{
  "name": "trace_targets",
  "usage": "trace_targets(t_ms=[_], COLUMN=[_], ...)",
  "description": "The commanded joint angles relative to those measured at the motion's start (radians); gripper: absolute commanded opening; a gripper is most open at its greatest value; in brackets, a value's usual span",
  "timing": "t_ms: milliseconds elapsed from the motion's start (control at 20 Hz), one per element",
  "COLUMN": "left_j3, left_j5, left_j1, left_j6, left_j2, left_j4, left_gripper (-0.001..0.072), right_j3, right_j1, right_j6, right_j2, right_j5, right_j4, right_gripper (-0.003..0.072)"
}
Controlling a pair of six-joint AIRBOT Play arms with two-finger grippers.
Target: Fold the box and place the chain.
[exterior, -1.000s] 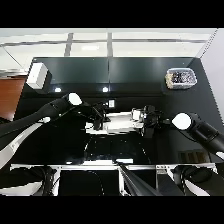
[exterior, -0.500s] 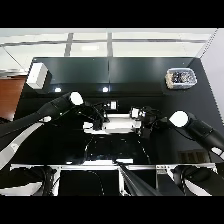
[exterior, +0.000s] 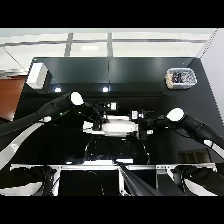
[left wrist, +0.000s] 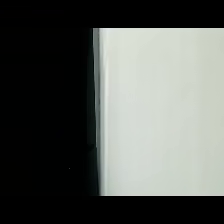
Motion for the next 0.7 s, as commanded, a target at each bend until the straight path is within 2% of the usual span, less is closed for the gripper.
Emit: trace_targets(t_ms=[0, 650], left_j3=[0.001, 0.001], left_j5=[0.002, 0.002], left_j1=[0.000, 0.000], left_j6=[0.000, 0.000], left_j2=[0.000, 0.000], left_j4=[-0.001, -0.002], left_gripper=[0.0024, 0.0024], right_j3=[-0.022, -0.057], right_j1=[-0.032, 0.011], right_j6=[-0.117, -0.069], right_j2=[-0.024, -0.047], right_j5=[0.017, -0.056], right_j4=[0.052, -0.007], right_gripper=[0.0621, 0.0621])
